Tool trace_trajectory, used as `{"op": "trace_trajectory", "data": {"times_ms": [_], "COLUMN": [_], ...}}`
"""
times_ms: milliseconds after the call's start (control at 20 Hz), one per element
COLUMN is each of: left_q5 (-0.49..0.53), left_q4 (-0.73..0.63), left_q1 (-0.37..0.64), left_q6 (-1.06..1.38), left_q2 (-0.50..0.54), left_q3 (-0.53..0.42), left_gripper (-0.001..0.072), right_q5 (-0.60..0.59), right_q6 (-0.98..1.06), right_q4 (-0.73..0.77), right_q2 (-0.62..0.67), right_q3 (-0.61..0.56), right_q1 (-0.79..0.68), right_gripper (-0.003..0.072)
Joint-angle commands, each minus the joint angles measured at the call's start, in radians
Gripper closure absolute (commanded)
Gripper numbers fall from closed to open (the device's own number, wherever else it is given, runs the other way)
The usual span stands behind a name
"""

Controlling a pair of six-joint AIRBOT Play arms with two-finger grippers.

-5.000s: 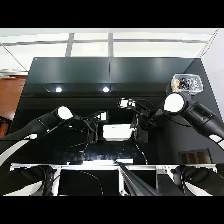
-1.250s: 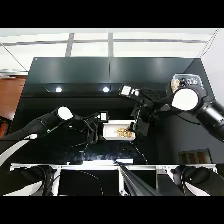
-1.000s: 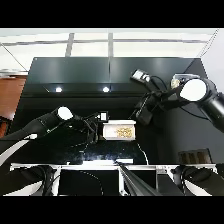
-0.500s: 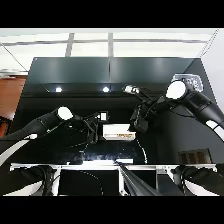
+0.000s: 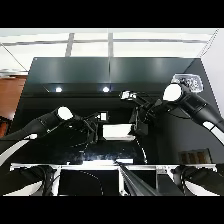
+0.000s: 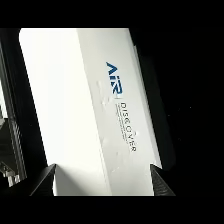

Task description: Fold the box and place the chain.

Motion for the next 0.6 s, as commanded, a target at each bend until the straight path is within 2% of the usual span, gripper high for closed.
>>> {"op": "trace_trajectory", "data": {"times_ms": [0, 150, 450, 550], "left_q5": [0.000, 0.000, 0.000, 0.000], "left_q4": [0.000, 0.000, 0.000, 0.000], "left_q1": [0.001, 0.000, 0.000, 0.000], "left_q6": [0.000, 0.000, 0.000, 0.000], "left_q2": [-0.001, 0.000, 0.000, 0.000], "left_q3": [0.000, 0.000, 0.000, 0.000], "left_gripper": [0.0342, 0.0342, 0.0342, 0.0342], "right_q5": [-0.015, -0.066, -0.068, -0.064], "right_q6": [-0.017, -0.017, -0.016, -0.016], "right_q4": [-0.005, -0.043, -0.049, -0.044], "right_q2": [-0.001, -0.001, -0.001, -0.001], "right_q3": [-0.028, -0.034, -0.035, -0.034], "right_q1": [0.019, 0.046, 0.049, 0.049], "right_gripper": [-0.0021, -0.0020, -0.0009, 0.0160]}}
